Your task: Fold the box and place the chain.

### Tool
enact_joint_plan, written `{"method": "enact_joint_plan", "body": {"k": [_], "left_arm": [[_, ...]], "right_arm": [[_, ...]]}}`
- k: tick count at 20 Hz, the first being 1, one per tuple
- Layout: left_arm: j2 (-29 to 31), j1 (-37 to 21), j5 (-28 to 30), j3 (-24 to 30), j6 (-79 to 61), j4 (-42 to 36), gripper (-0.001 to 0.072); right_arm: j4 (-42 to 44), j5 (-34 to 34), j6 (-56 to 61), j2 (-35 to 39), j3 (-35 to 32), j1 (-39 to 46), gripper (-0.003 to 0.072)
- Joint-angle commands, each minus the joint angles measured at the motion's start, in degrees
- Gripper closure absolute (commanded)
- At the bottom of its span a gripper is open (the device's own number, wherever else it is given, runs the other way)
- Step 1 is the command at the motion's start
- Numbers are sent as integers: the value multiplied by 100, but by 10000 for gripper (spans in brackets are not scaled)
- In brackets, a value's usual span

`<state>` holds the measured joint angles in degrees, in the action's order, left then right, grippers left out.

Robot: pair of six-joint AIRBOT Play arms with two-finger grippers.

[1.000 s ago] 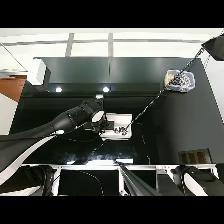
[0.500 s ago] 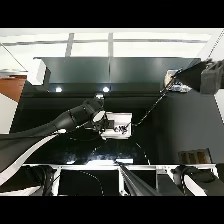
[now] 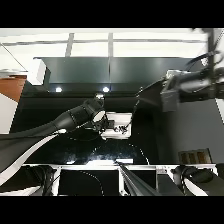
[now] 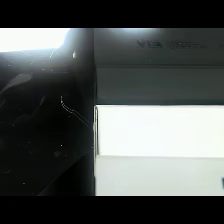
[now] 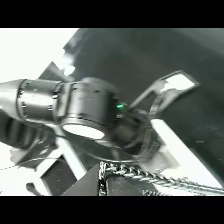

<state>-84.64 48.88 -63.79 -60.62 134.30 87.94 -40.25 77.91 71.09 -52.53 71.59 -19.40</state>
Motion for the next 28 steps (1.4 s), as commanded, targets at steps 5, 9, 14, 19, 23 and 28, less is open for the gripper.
{"method": "enact_joint_plan", "body": {"k": [5,9,14,19,23,28], "left_arm": [[-2,11,7,-2,2,-13,681],[-2,11,4,-2,2,-13,681],[-2,11,7,-2,2,-13,681],[-2,9,9,-2,0,-9,681],[-2,9,11,-2,2,-9,681],[-2,9,11,-2,2,-11,681]], "right_arm": [[-409,-680,-46,-625,-1276,-459,645],[-1235,-1381,608,-662,-2009,-459,645],[-1314,-1368,693,-662,-2114,-466,645],[-1569,-1384,850,-629,-2114,-179,645],[-1569,-905,807,-505,-2114,116,645],[-671,-752,310,-514,-2118,-278,646]]}}
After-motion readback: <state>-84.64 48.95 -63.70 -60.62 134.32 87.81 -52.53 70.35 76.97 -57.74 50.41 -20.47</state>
